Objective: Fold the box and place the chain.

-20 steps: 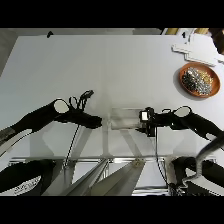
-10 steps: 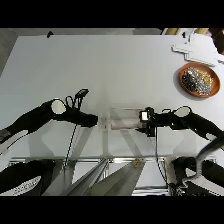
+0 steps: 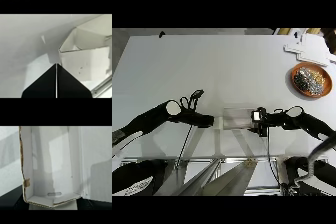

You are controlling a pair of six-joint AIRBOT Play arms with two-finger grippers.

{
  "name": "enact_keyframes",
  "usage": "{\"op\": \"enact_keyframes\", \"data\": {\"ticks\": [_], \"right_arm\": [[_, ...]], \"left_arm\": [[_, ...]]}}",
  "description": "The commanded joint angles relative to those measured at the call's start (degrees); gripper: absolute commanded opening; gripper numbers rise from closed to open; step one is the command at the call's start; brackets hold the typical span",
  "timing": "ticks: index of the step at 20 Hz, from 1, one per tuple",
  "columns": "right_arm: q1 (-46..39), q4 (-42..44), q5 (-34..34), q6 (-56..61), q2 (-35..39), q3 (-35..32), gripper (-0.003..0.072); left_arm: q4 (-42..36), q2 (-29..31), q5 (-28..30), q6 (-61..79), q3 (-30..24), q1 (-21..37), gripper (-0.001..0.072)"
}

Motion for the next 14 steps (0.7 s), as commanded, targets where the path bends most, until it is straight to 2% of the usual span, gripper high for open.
{"op": "enact_keyframes", "data": {"ticks": [1, 4, 5, 6, 7, 12, 14], "right_arm": [[0.02, 0.0, 0.02, 0.02, 0.04, -0.02, 0.0322], [0.04, 0.0, 0.02, 0.02, 0.04, -0.02, 0.0322], [0.04, 0.0, 0.02, 0.02, 0.04, -0.02, 0.0322], [0.02, 0.0, 0.0, 0.02, 0.04, -0.02, 0.0322], [0.04, 0.0, 0.0, 0.02, 0.04, -0.02, 0.0322], [0.02, 0.0, 0.0, 0.02, 0.04, -0.02, 0.0322], [0.04, 0.0, 0.0, 0.02, 0.04, -0.02, 0.0322]], "left_arm": [[-2.27, 2.82, 0.26, 1.27, 0.07, -0.87, 0.0007], [-3.08, 4.0, 1.27, 1.22, 0.07, -1.92, 0.0015], [-3.52, 4.11, 1.6, 1.22, 0.09, -2.38, 0.0055], [-3.78, 4.11, 1.79, 1.2, 0.22, -2.89, 0.0151], [-3.89, 4.11, 2.1, 1.22, 0.35, -3.28, 0.0202], [-4.94, 4.09, 4.5, 1.14, 0.35, -4.68, 0.0215], [-5.18, 4.09, 5.44, 0.94, 0.37, -5.2, 0.0264]]}}
